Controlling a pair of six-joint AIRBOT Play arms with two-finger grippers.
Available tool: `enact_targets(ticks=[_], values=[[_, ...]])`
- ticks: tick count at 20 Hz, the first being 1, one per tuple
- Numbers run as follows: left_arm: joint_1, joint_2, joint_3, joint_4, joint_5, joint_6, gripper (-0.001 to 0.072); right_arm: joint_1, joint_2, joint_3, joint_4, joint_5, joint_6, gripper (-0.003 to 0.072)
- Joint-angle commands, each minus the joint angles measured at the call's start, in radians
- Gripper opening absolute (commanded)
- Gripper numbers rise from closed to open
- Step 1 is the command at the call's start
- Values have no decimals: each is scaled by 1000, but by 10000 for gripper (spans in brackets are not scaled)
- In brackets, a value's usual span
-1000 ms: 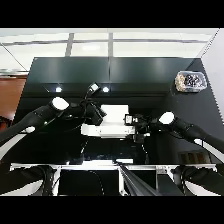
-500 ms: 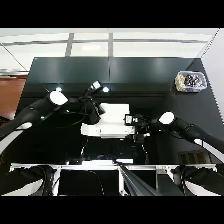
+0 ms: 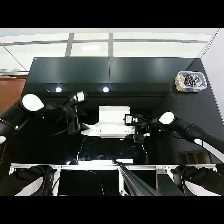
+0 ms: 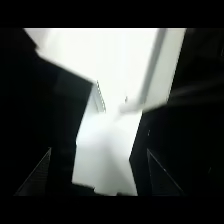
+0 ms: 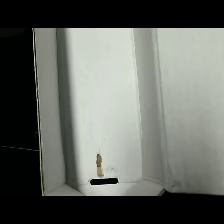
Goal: Fold the box and place the chain.
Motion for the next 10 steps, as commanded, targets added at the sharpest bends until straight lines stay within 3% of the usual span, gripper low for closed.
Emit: enact_targets(ticks=[1, 4, 10], values=[[-63, -12, -68, 89, 94, 166, 706, 0, -1, 0, 0, 1, 0, 446], [-143, -59, -58, 79, 193, 179, 705, 0, -1, 0, 0, 1, 0, 446], [-149, -140, -47, -87, 190, 257, 692, 0, -1, 0, 0, 1, 0, 446]])
